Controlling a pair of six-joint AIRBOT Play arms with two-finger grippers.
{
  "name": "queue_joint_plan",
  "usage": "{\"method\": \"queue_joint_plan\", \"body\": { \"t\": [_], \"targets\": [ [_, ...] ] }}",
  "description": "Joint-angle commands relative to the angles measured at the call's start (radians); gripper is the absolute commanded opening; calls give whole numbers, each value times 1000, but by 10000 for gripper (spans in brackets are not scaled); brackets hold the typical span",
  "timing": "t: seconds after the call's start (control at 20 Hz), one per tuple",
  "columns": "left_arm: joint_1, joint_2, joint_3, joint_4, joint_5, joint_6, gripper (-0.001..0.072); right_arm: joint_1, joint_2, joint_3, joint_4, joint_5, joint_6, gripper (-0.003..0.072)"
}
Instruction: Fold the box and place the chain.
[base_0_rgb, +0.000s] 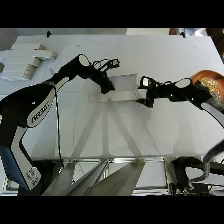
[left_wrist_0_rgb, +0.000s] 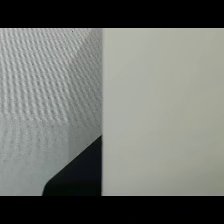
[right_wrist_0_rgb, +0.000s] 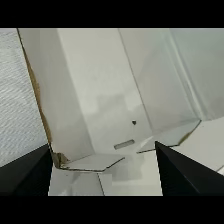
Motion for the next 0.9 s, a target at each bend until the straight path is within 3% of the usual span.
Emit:
{"method": "queue_joint_plan", "body": {
  "t": [0.0, 0.4, 0.85],
  "targets": [
    [-1, 0, 0, 0, 0, 0, 12, -2, -3, 6, 10, -48, 22, 689],
    [-1, 0, 0, 0, 0, 0, 12, -2, -10, 32, 10, -49, 20, 689],
    [-1, 0, 0, 0, 0, 0, 12, 4, -5, 32, 31, 26, 51, 689]
  ]
}}
